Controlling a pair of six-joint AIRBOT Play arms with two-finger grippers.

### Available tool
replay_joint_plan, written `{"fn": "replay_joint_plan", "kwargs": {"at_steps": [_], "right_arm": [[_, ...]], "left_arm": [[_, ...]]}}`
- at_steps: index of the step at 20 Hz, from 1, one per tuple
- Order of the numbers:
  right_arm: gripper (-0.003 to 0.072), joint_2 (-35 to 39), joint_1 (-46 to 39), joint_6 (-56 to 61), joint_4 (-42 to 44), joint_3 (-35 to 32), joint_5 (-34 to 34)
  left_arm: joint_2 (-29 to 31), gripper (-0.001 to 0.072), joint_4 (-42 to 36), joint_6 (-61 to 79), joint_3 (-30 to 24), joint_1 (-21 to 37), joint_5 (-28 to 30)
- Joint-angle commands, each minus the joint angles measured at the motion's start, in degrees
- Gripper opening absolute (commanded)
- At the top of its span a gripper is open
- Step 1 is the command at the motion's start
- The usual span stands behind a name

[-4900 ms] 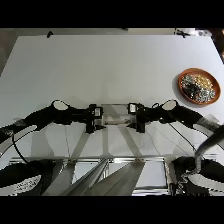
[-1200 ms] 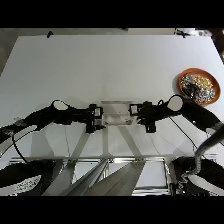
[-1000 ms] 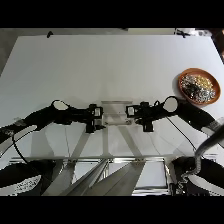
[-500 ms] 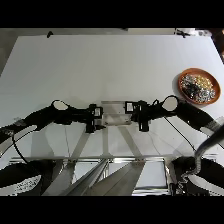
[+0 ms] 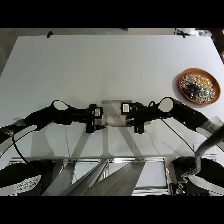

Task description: Fold the box and place the chain.

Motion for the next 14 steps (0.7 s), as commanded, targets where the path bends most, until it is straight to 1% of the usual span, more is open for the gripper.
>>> {"fn": "replay_joint_plan", "kwargs": {"at_steps": [1,2,7,8,9,10,12,14], "right_arm": [[0.0286,-0.63,0.52,0.04,-0.85,-0.02,0.04],[0.0309,-0.63,0.52,0.07,-1.09,-0.02,0.17],[0.0297,0.48,0.52,0.09,-1.09,0.04,0.13],[0.0283,1.60,0.52,0.39,-1.14,0.11,0.13],[0.0215,3.17,0.50,0.74,-1.33,0.24,0.13],[0.0183,4.92,0.46,0.74,-1.40,0.28,0.09],[0.0175,8.76,0.48,2.69,-1.46,0.28,-0.17],[0.0174,12.90,0.48,7.06,-3.58,0.28,-0.17]], "left_arm": [[0.02,0.0254,0.00,0.00,0.00,0.07,0.02],[0.02,0.0254,0.00,0.00,0.00,0.07,0.02],[0.02,0.0254,0.00,0.00,0.00,0.07,0.02],[0.02,0.0254,0.00,0.00,0.00,0.07,0.02],[0.02,0.0254,0.00,0.00,0.00,0.07,0.02],[0.02,0.0254,0.00,0.00,0.00,0.07,0.00],[0.02,0.0254,0.00,0.00,0.00,0.07,0.02],[0.02,0.0254,0.00,0.00,0.00,0.07,0.02]]}}
